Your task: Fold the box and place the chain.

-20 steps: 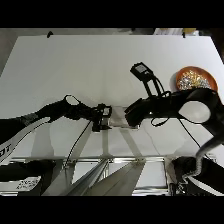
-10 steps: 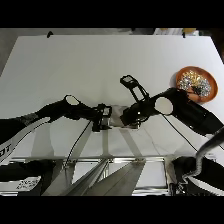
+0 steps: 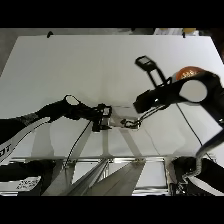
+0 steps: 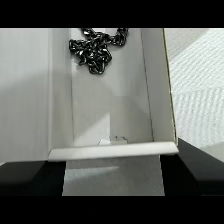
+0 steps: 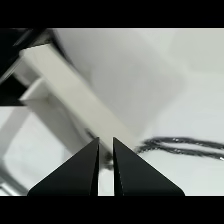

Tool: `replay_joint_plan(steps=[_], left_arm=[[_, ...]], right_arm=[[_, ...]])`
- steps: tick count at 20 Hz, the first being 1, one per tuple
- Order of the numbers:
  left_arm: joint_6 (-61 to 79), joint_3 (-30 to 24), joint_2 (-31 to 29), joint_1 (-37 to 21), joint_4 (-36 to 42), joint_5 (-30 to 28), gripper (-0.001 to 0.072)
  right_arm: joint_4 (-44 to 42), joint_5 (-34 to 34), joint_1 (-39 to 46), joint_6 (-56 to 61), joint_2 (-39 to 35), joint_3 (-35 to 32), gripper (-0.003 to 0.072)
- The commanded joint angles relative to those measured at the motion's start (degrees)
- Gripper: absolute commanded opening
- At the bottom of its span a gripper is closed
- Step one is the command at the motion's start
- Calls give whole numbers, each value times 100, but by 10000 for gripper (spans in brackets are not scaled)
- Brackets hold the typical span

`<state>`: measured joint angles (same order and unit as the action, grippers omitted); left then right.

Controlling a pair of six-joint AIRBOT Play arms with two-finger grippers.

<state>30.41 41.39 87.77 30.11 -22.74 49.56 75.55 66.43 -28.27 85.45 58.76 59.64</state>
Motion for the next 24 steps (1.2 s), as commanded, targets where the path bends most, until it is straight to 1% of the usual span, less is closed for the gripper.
replay_joint_plan(steps=[1, 2, 3, 4, 5, 9, 13, 15, 19, 21, 24], left_arm=[[2, 4, -7, 0, 0, -2, 252], [0, 4, -7, 0, 0, -2, 252], [0, 4, -7, 0, 0, -2, 252], [2, 4, -7, 0, 0, -2, 252], [0, 4, -7, 0, 0, -2, 252], [0, 4, -7, 0, 0, -2, 252], [0, 4, -7, 0, 0, -2, 252], [0, 4, -7, 0, 0, -2, 252], [2, 4, -4, 0, 0, -2, 252], [0, 4, -4, 0, 0, -2, 252], [0, 4, -4, 0, 0, -2, 252]], right_arm=[[339, 428, 1123, -20, 2, 94, 85], [426, 476, 1427, -22, 116, 92, 87], [501, 479, 1661, -22, 234, 79, 120], [570, 450, 1873, -24, 369, 22, 232], [601, 391, 2041, -35, 505, -79, 321], [654, 107, 2304, -44, 1073, -435, 317], [645, -201, 2302, -39, 1749, -490, 316], [649, -302, 2304, -37, 1974, -490, 315], [647, -496, 2304, 44, 2197, -492, 314], [647, -522, 2304, 271, 2295, -492, 314], [636, -518, 2304, 289, 2459, -498, 314]])
